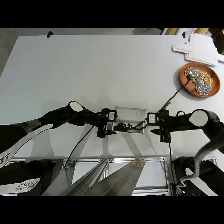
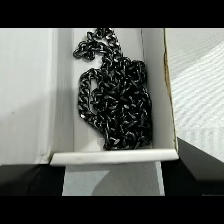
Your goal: Fold the box and place the chain.
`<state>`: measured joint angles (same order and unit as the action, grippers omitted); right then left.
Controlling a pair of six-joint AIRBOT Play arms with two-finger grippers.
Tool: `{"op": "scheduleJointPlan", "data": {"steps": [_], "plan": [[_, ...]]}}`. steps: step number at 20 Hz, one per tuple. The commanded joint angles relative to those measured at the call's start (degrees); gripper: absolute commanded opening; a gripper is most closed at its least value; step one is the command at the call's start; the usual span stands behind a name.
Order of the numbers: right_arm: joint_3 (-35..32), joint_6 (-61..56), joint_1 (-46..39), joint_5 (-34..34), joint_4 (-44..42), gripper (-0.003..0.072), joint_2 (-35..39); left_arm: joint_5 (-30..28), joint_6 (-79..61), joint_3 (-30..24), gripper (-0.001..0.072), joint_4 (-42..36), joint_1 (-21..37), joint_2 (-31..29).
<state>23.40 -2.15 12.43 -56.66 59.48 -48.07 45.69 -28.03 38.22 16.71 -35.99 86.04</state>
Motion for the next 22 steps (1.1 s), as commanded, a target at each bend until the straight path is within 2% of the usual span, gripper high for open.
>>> {"op": "scheduleJointPlan", "data": {"steps": [1, 5, 6, 10, 11, 12, 15, 19, 22], "plan": [[-2.10, 6.91, 3.39, 4.35, -4.46, 0.0297, -1.42, 0.00, -0.02, 0.00, 0.0207, 0.00, 0.04, -0.02], [-2.23, 6.93, 4.76, 7.02, -5.01, 0.0283, -5.62, -0.02, -0.02, 0.00, 0.0207, 0.00, 0.04, -0.02], [-2.23, 6.95, 4.76, 7.04, -5.84, 0.0254, -6.21, 0.00, -0.02, 0.00, 0.0208, 0.00, 0.04, -0.02], [-2.23, 6.93, 4.76, 9.84, -10.05, 0.0218, -7.34, 0.00, -0.02, 0.00, 0.0207, 0.00, 0.04, -0.02], [-2.23, 6.75, 4.76, 9.79, -10.01, 0.0183, -7.43, -0.02, -0.02, 0.00, 0.0207, 0.00, 0.04, -0.02], [-2.23, 4.79, 4.76, 9.46, -9.75, 0.0036, -7.41, -0.02, -0.02, 0.00, 0.0207, 0.00, 0.04, -0.02], [-2.23, -6.91, 4.76, 9.07, -6.32, 0.0016, -7.28, -0.02, -0.02, 0.00, 0.0208, 0.00, 0.04, -0.02], [-2.03, -19.56, 4.79, 2.75, 3.56, 0.0016, -1.99, -0.02, -0.02, 0.00, 0.0207, 0.00, 0.04, -0.02], [2.80, -27.47, 4.79, -5.25, 4.72, 0.0016, 4.33, -0.02, -0.02, 0.00, 0.0207, 0.00, 0.04, -0.02]]}}
